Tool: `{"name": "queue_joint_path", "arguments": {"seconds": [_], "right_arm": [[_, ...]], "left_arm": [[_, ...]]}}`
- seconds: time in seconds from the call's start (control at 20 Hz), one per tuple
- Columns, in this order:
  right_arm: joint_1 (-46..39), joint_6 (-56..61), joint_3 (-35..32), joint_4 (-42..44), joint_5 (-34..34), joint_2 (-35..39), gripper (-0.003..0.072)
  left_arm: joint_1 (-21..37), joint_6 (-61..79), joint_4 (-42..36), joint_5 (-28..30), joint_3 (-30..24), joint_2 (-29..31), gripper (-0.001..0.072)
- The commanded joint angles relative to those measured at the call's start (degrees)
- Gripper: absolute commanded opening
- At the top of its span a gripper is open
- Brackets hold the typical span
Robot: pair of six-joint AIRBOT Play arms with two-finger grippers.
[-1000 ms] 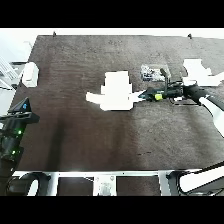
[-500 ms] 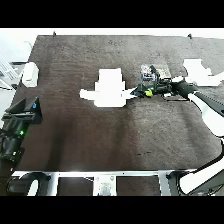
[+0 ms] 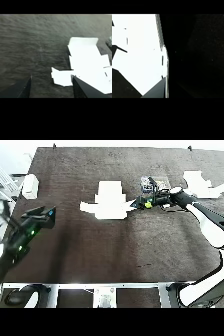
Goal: Fold the box and place the chain.
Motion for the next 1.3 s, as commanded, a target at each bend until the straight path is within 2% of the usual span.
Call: {"name": "queue_joint_path", "arguments": {"seconds": [0.0, 0.1, 0.2, 0.3, 0.4, 0.5, 0.75, 0.95, 1.0, 1.1, 1.25], "right_arm": [[0.0, -0.1, 0.2, -0.5, 0.0, 0.0, 0.0013], [0.0, -0.1, 0.2, -0.5, 0.0, 0.0, 0.0014], [0.0, -0.1, 0.2, -0.5, 0.0, 0.0, 0.0014], [0.0, 0.0, 0.2, -0.5, 0.0, 0.0, 0.0014], [0.0, 0.0, 0.2, -0.3, 0.0, 0.0, 0.0014], [0.0, 0.2, 0.2, -0.3, 0.0, 0.0, 0.0014], [0.0, 0.2, 0.2, -0.3, 0.0, 0.0, 0.0014], [0.0, 0.2, 0.2, -0.3, 0.0, -0.1, 0.0015], [0.0, 0.2, 0.2, -0.3, -0.1, 0.0, 0.0014], [0.0, 0.2, 0.2, -0.3, -0.1, 0.0, 0.0015], [0.0, 0.2, 0.2, -0.3, -0.1, -0.1, 0.0015]], "left_arm": [[0.0, -1.9, 6.0, -7.1, 12.3, -17.8, 0.0559], [0.0, -10.1, 16.5, -12.5, 22.3, -28.1, 0.0559], [0.0, -21.4, 29.9, -22.5, 33.9, -38.1, 0.0559], [0.0, -29.4, 38.4, -31.4, 45.3, -47.1, 0.0559], [0.0, -33.0, 41.2, -37.2, 55.3, -54.8, 0.0559], [0.0, -35.9, 41.7, -40.3, 63.1, -60.7, 0.0559], [-0.5, -43.0, 42.9, -47.5, 78.1, -71.3, 0.0558], [-5.4, -48.1, 54.0, -50.6, 92.5, -80.3, 0.0556], [-6.7, -49.4, 55.8, -50.7, 95.8, -82.6, 0.0522], [-8.4, -50.0, 55.8, -49.1, 98.9, -85.4, 0.0519], [-10.2, -48.9, 55.1, -47.1, 99.0, -87.4, 0.0519]]}}
